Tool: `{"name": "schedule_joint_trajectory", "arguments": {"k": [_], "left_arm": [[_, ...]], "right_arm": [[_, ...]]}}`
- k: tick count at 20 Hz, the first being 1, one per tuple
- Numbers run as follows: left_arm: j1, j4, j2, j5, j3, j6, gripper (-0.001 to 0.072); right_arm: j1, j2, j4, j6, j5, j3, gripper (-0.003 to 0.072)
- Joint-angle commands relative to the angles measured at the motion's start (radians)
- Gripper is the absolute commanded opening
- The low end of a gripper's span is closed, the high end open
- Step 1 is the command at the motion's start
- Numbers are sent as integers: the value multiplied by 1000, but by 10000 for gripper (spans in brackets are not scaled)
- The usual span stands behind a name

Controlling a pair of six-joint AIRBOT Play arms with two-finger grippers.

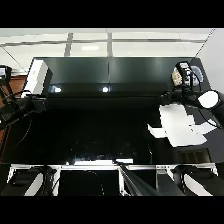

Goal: Fold the box and place the chain.

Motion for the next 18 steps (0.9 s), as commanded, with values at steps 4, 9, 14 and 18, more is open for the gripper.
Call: {"name": "schedule_joint_trajectory", "arguments": {"k": [4,9,14,18], "left_arm": [[1,0,0,0,0,0,31],[1,0,0,0,0,0,31],[1,-15,0,2,0,0,31],[-1,-72,-8,80,-1,0,32]], "right_arm": [[1,0,0,0,0,0,19],[1,0,0,0,0,0,19],[1,0,38,0,-34,0,19],[0,-6,151,-2,-140,0,134]]}}
